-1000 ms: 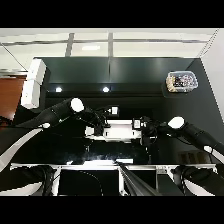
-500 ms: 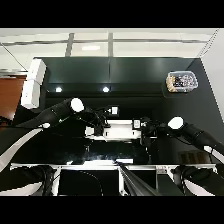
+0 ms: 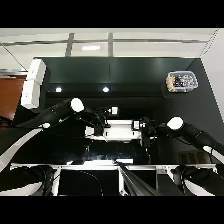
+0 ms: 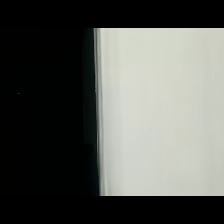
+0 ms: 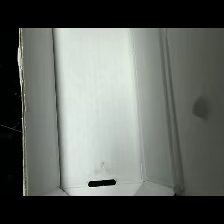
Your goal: Fold the box and place the chain.
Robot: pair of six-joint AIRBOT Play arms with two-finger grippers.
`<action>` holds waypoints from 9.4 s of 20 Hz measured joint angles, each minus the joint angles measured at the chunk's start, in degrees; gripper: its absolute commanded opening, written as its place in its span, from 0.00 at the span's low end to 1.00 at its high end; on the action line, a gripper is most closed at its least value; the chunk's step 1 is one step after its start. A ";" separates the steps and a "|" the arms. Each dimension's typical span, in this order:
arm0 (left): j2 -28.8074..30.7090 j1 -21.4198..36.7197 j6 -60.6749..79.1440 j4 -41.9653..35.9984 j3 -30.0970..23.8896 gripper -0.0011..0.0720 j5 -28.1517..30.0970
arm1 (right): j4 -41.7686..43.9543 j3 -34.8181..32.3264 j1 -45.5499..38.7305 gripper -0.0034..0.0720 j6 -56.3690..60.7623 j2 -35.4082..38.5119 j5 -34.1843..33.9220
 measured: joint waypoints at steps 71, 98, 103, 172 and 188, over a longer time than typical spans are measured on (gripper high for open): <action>6.67 -1.95 -21.14 -23.63 -11.19 0.05 15.76 | -0.81 0.00 0.17 0.61 -0.02 -0.04 -0.15; 19.47 2.69 -19.12 9.64 -12.44 0.98 -0.48 | -0.61 0.00 0.17 0.61 0.17 -0.04 -0.11; 16.72 -0.81 -13.81 10.03 -12.55 0.98 2.23 | -0.61 0.00 0.17 0.61 0.17 -0.04 -0.11; 12.13 18.97 -52.30 -20.76 -22.47 0.89 -9.20 | -0.61 0.00 0.17 0.61 0.17 -0.04 -0.15; 12.28 0.59 -75.73 1.64 -8.83 0.85 -0.72 | -0.61 0.00 0.17 0.61 0.17 -0.04 -0.15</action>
